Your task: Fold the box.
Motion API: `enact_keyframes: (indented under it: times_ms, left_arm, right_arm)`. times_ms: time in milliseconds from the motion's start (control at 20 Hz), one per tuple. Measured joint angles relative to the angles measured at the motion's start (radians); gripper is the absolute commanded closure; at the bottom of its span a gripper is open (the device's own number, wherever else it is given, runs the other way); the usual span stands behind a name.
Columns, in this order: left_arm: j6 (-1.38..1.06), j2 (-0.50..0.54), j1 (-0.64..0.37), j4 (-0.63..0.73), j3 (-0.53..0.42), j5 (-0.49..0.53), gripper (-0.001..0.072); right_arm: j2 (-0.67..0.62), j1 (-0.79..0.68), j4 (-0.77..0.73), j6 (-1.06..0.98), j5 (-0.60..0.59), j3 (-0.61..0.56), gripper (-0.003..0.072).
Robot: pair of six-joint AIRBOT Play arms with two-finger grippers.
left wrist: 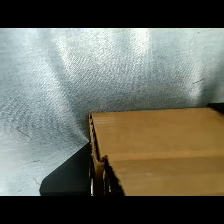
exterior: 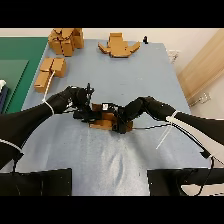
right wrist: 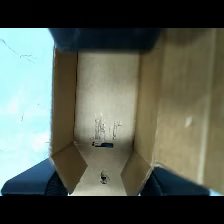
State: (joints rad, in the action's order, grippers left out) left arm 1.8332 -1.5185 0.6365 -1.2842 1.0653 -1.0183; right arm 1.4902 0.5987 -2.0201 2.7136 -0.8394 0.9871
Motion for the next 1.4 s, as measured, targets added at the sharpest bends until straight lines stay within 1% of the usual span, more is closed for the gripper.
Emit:
enact_keyframes:
  times_ms: [500,850,1400]
  left_arm:
    - [0.146,-0.006,0.099,-0.154,0.023,-0.009,0.0677]
    - [0.227,-0.010,0.117,-0.231,0.044,-0.047,0.0678]
    - [0.227,-0.014,0.118,-0.246,0.076,-0.093,0.0677]
  right_arm:
    - [0.000,0.000,0.000,0.000,0.000,0.000,0.0179]
    - [0.000,0.000,0.000,-0.001,0.000,0.000,0.0179]
    - [0.000,0.000,0.000,-0.002,0.000,0.000,0.0178]
